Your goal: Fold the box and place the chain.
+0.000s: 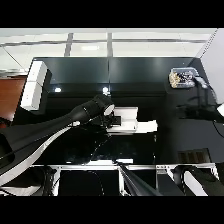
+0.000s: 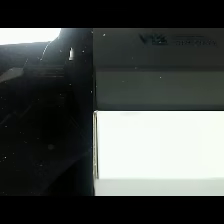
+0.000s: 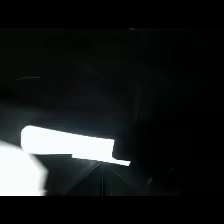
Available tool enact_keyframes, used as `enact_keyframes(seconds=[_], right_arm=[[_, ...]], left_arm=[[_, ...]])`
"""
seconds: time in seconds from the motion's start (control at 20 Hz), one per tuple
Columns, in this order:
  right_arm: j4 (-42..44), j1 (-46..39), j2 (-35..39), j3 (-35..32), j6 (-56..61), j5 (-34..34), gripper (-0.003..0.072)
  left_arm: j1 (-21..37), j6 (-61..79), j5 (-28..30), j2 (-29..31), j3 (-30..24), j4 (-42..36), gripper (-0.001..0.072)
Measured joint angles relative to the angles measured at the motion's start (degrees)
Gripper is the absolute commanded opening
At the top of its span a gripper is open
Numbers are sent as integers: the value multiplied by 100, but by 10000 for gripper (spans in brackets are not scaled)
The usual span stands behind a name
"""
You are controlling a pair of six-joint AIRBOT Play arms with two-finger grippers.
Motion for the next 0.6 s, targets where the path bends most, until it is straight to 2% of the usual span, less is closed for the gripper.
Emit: enact_keyframes(seconds=[0.15,0.4,0.6], right_arm=[[546,-590,-138,-621,634,-166,10],[2398,-828,-1137,-1054,-363,455,11],[3067,-605,-1847,-1130,-911,802,11]], left_arm=[[0,0,0,0,0,2,25],[0,-2,0,0,0,0,24],[0,-4,0,0,0,0,25]])
